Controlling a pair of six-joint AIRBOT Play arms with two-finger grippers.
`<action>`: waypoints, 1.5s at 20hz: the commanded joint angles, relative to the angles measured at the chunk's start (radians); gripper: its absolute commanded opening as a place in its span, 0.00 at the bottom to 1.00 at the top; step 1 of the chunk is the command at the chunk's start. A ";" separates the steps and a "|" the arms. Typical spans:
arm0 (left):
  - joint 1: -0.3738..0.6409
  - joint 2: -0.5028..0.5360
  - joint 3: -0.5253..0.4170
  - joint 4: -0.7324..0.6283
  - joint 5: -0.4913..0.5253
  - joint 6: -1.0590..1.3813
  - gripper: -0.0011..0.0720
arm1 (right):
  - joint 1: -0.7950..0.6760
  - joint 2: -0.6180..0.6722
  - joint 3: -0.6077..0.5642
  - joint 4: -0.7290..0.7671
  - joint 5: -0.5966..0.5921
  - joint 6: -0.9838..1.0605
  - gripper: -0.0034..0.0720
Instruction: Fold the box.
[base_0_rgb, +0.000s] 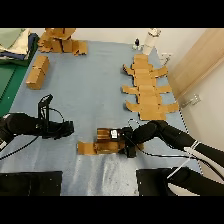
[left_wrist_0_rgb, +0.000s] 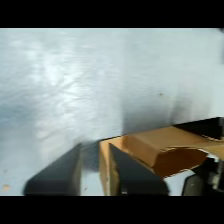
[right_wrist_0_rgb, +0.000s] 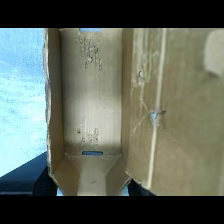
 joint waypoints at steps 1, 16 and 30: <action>0.031 -0.014 -0.014 0.047 -0.097 -0.054 0.24 | 0.000 0.001 0.000 0.000 0.000 0.000 0.71; -0.215 -0.222 -0.043 -0.110 0.067 -0.005 0.24 | 0.000 0.001 0.000 0.000 0.000 0.000 0.71; -0.215 -0.205 -0.043 -0.319 0.089 0.207 0.24 | 0.000 0.001 0.000 0.000 0.000 0.000 0.71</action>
